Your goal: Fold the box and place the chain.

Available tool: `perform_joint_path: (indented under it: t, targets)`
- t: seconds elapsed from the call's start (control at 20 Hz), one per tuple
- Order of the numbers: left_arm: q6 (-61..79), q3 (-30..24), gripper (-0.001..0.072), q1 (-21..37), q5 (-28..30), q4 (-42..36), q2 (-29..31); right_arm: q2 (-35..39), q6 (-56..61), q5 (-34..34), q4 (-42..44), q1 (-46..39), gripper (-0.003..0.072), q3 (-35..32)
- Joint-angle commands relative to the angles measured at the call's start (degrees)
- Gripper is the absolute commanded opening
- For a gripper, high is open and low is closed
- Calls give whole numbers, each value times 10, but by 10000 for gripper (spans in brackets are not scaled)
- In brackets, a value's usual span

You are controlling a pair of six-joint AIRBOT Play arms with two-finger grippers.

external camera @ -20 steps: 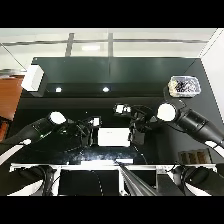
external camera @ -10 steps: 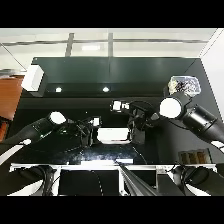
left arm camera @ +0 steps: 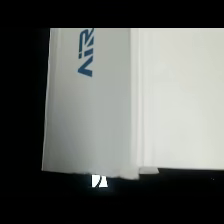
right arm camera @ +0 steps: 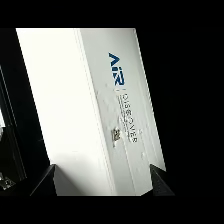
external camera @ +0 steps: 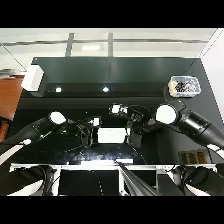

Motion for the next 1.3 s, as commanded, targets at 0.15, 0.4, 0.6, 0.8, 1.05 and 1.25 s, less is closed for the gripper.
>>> perform_joint_path:
  t: [0.15,0.4,0.6,0.8,1.05,1.25]
  targets:
    - [0,0,488,0,0,0,0,-3,2,-6,-7,8,717,-12]
    - [0,0,488,0,0,0,0,-12,2,-33,-7,8,716,-16]
    - [0,0,488,0,0,0,0,-20,2,-49,-7,8,716,-16]
    - [-1,0,488,0,0,0,0,-21,2,-49,-9,8,708,-16]
    - [-1,0,488,0,0,0,0,-21,2,-49,-31,26,477,-16]
    - [-1,0,488,0,0,0,0,-21,5,-63,-37,40,187,-16]
